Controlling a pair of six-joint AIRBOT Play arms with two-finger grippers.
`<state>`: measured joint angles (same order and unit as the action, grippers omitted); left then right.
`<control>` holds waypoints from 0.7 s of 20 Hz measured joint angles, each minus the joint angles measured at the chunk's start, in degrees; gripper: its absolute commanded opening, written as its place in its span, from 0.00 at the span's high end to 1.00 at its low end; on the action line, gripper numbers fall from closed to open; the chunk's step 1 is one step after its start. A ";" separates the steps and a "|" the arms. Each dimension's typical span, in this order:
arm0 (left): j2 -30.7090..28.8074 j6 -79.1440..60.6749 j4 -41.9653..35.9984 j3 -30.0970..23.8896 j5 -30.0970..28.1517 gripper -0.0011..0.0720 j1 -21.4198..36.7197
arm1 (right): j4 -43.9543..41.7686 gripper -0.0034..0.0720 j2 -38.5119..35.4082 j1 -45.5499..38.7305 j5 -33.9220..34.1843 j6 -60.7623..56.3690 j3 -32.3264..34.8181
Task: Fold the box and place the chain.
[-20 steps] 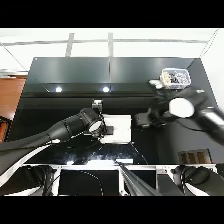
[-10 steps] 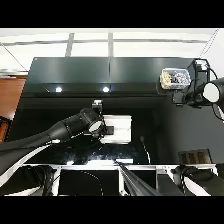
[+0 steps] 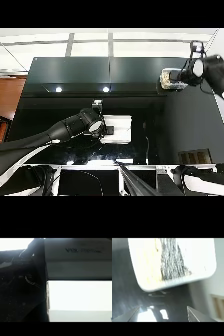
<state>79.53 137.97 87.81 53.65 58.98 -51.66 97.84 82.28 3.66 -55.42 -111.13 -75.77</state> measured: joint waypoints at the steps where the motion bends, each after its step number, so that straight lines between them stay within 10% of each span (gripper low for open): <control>1: 0.00 0.00 0.00 0.00 0.02 0.95 0.00 | -1.68 0.00 2.75 -1.18 -0.61 -1.95 -3.93; 14: 0.00 0.00 0.17 0.00 0.00 0.95 0.00 | -21.24 0.06 18.88 -7.41 -2.95 -29.05 -19.71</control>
